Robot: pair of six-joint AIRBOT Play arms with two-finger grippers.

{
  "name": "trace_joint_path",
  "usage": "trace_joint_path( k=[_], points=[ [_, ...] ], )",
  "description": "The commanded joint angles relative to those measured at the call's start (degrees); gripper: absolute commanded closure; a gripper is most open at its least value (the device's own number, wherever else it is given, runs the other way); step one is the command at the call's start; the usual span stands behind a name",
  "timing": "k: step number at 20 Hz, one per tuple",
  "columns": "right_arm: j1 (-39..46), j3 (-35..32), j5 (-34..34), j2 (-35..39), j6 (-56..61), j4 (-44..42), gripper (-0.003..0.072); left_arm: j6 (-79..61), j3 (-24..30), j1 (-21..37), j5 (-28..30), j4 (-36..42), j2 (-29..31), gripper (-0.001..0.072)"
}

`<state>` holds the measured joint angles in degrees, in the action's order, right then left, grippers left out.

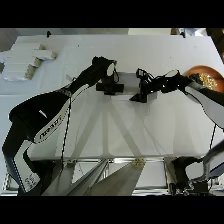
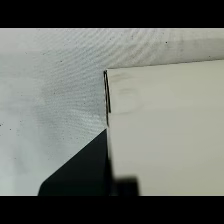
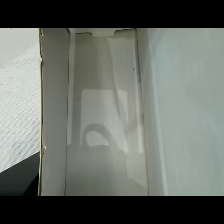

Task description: Fold the box and place the chain.

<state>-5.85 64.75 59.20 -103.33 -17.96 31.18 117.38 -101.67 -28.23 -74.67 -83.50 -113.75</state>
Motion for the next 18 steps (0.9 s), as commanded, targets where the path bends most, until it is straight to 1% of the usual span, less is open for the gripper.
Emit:
trace_joint_path(
  k=[1,2,4,5,7,8,11,13,14,18],
  points=[
    [-0.02,0.02,-0.09,0.04,-0.04,0.04,0.0194,-0.15,-0.02,-0.09,0.63,0.35,-0.02,0.0695],
    [-0.02,0.02,-0.09,0.04,-0.04,0.04,0.0194,-0.17,-0.02,-0.11,0.85,0.35,0.02,0.0681],
    [-0.02,0.02,-0.07,0.04,-0.04,0.04,0.0194,-0.37,-0.02,-0.44,0.7,0.31,0.02,0.0555],
    [-0.02,0.02,-0.09,0.04,-0.04,0.04,0.0194,-0.37,-0.02,-0.44,0.7,0.33,0.04,0.0509],
    [-0.02,0.02,-0.09,0.04,-0.04,0.04,0.0194,-0.35,-0.02,-0.44,0.66,0.46,0.28,0.0388],
    [-0.02,0.02,-0.09,0.04,-0.04,0.04,0.0194,-0.35,-0.02,-0.44,0.72,0.5,0.68,0.0352],
    [-0.02,0.02,-0.09,0.04,-0.04,0.04,0.0194,-1.7,-0.02,0.04,2.03,0.61,2.8,0.0353],
    [-0.02,0.02,-0.09,0.04,-0.04,0.04,0.0194,-6.73,0.0,1.09,2.93,2.03,4.37,0.0354],
    [-0.02,0.02,-0.07,0.04,-0.04,0.04,0.0194,-10.1,0.0,2.08,2.82,4.26,5.03,0.0354],
    [-0.02,0.02,-0.09,0.04,-0.04,0.04,0.0194,-24.22,0.02,8.37,2.45,20.2,6.88,0.0355]
  ],
)
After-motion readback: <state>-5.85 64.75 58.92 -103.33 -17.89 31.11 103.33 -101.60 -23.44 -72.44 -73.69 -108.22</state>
